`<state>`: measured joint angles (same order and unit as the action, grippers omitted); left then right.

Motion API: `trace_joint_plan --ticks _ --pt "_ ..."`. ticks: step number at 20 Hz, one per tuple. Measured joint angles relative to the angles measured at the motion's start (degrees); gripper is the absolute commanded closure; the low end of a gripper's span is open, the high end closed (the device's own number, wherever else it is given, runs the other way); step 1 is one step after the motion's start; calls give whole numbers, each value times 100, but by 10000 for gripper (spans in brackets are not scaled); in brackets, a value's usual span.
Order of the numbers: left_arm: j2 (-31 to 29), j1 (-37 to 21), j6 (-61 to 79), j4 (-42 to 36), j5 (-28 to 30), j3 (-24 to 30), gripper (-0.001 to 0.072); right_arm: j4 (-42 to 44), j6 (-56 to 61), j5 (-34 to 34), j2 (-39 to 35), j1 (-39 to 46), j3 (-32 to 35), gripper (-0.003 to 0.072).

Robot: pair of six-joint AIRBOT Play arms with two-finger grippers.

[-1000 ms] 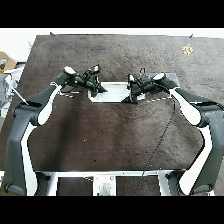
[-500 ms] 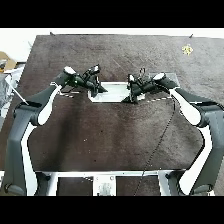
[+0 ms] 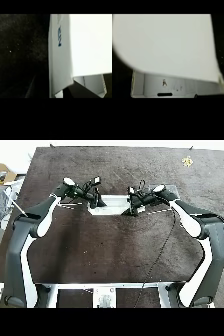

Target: Fold the box and place the chain.

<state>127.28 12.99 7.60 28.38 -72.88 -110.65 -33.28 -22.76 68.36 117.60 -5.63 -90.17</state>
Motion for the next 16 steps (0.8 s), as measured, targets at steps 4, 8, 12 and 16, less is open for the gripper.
trace_joint_plan --ticks 4,8,12,16 --pt "-310 -343 -389 -7 -444 -2 365 2 2 -2 0 0 0 247" --pt "-520 -540 -1130 -157 -1248 2 366 2 4 -4 0 0 0 248" --pt "-533 -291 -1589 -275 -1661 9 680 2 4 -7 0 0 0 248" --pt "-533 -35 -1738 -275 -1779 9 680 2 9 -24 0 0 0 247"
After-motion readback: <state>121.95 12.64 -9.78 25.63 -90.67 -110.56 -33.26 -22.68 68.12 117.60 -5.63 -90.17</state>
